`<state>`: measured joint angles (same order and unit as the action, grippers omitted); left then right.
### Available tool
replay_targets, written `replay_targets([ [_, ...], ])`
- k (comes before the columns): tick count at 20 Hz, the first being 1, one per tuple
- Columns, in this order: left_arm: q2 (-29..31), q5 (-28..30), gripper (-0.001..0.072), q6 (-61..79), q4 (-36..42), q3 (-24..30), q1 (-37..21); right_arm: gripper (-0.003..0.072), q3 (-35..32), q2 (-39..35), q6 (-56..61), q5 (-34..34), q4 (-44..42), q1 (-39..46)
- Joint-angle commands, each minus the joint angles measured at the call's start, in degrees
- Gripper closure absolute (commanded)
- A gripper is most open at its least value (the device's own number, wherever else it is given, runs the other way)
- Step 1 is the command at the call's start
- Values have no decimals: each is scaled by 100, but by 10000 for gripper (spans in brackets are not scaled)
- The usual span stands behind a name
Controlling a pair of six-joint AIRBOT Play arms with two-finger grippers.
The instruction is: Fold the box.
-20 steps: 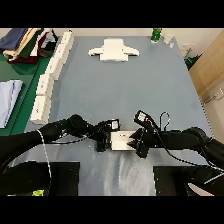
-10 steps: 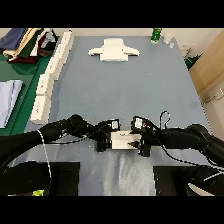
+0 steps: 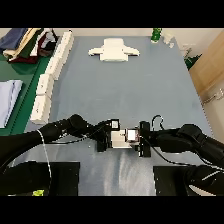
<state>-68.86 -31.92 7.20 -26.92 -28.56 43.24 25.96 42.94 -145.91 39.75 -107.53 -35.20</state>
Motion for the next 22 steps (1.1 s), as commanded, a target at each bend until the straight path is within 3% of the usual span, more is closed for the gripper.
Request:
replay_targets([
  [1,4,0,186,28,-9,0,-2,220,221,22,-9,-138,234,-28],
  [15,4,0,187,28,-9,0,-2,221,339,22,-9,-136,227,-28],
  [18,4,0,187,28,-9,0,-2,288,339,28,-9,-136,229,-28],
  [20,4,0,187,28,-9,0,-2,412,339,31,-9,-107,223,-28],
  [22,4,0,187,28,-7,0,-2,417,339,31,-9,-28,195,-28],
])
